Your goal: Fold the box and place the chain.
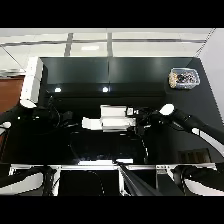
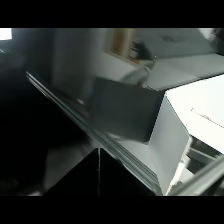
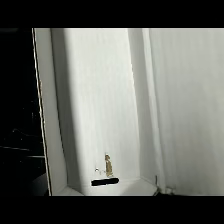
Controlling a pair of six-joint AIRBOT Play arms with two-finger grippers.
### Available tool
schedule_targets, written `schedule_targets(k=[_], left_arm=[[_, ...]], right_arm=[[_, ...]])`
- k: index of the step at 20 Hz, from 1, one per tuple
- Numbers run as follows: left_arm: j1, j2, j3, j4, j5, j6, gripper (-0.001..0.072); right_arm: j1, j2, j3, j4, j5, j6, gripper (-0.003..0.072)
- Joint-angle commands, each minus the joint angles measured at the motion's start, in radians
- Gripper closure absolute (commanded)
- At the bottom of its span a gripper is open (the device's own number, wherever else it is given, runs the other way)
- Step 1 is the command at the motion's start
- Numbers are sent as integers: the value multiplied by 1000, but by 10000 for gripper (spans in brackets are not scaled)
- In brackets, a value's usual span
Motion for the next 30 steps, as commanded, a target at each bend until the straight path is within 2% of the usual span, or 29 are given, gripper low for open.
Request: schedule_targets(k=[1, 5, 7, 10, 17, 26, 27, 28, 30], left_arm=[[-55, -66, 3, -68, 14, -13, 687], [-169, -76, 3, -84, 24, -9, 686], [-197, -76, 3, -170, 21, 49, 686], [-189, -76, 14, -278, -22, 124, 686], [-189, -76, 88, -278, -55, 121, 686], [-189, -76, 91, -299, -85, 123, 678], [-189, -76, 91, -299, -85, 123, 587], [-189, -76, 91, -300, -85, 124, 438], [-189, -76, 91, -300, -89, 124, 269]], right_arm=[[1, 0, 0, 0, 0, 0, 216], [1, 0, 0, 0, 0, 0, 217], [1, 0, 0, 0, 0, 0, 216], [1, 0, 0, 0, 0, 0, 216], [1, 0, 0, 0, 0, 0, 217], [1, 0, 0, 0, 0, 0, 216], [1, 0, 0, 0, 0, 0, 216], [1, 0, 0, 0, 0, 0, 216], [1, 0, 0, 0, 0, 0, 217]])
